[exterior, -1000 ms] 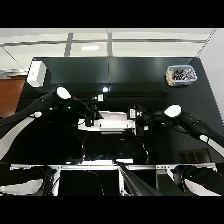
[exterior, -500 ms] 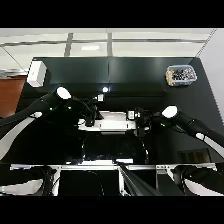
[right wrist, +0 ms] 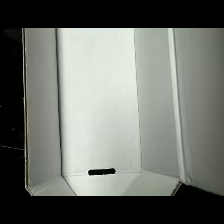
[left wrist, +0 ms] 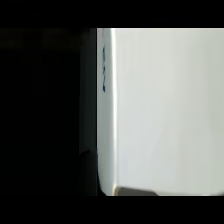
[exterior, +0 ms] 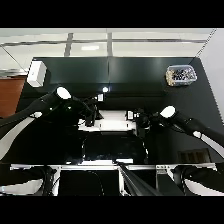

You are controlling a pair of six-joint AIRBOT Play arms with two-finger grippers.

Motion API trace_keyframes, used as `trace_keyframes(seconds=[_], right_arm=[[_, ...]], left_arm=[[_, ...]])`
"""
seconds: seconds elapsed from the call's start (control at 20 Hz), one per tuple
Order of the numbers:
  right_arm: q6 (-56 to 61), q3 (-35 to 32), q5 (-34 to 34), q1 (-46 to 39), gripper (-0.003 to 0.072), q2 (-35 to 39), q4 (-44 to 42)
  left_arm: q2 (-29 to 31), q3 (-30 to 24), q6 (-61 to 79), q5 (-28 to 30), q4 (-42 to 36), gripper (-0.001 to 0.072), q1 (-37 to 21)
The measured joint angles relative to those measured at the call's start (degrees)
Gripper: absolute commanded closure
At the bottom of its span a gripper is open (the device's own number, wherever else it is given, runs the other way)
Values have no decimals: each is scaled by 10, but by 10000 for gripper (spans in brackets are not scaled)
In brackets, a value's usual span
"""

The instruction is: Fold the box and place the chain.

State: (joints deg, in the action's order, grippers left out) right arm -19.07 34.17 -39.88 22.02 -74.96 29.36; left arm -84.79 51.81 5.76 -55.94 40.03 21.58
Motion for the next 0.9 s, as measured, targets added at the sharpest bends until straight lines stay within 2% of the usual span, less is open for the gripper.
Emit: trace_keyframes(seconds=[0.9], right_arm=[[7, 4, 13, 14, -12, -6, 10]], left_arm=[[-5, 0, 1, 2, 0, 683, 0]])
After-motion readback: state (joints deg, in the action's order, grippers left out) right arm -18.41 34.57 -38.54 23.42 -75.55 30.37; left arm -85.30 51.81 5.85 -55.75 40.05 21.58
